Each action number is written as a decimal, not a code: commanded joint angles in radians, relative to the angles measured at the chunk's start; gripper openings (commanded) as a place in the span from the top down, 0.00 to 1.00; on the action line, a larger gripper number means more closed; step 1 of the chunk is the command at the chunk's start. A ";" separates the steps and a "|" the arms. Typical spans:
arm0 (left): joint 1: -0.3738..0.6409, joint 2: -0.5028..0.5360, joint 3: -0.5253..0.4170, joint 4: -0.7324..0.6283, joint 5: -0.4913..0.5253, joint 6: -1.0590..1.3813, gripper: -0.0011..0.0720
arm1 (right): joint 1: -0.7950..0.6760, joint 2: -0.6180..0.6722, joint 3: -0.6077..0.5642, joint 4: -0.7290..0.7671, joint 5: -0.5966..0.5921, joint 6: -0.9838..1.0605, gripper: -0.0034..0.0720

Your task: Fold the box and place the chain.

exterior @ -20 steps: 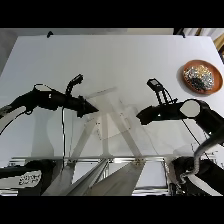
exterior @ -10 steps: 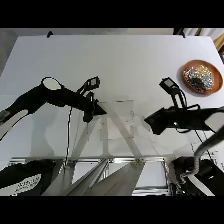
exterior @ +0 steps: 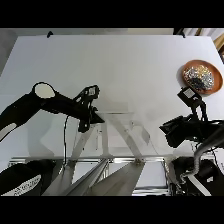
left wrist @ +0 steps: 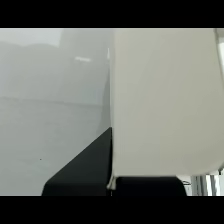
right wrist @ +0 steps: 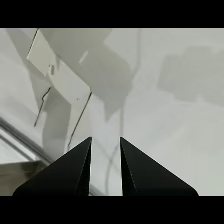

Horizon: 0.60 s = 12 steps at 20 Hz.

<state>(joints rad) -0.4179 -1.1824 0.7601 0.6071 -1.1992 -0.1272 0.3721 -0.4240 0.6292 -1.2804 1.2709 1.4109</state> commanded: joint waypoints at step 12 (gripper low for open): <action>-0.026 -0.181 -0.021 -0.044 0.285 0.175 0.98 | 0.001 0.014 0.000 0.000 -0.098 -0.005 0.69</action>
